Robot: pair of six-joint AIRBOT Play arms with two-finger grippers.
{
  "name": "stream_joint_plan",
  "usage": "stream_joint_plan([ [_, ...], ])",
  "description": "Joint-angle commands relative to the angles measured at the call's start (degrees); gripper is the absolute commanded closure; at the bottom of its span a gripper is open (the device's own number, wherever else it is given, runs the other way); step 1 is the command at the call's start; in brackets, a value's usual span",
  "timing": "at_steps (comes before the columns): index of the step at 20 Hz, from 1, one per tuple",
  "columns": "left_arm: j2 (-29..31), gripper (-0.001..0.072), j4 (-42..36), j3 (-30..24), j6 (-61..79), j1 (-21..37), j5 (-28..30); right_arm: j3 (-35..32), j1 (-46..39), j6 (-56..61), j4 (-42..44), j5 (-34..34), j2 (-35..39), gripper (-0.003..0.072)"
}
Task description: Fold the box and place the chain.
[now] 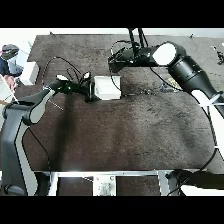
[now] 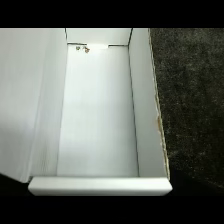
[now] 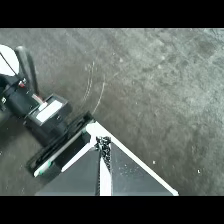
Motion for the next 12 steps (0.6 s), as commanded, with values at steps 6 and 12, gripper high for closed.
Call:
stream_joint_plan([
  [6,-0.02,0.0424,0.00,0.04,0.02,-0.04,0.00,0.20,5.05,-2.56,3.23,-6.10,-5.22,0.0673],
  [12,-0.02,0.0424,0.02,0.04,0.02,-0.04,0.00,0.20,5.03,-2.56,6.58,-4.42,-10.88,0.0673],
])
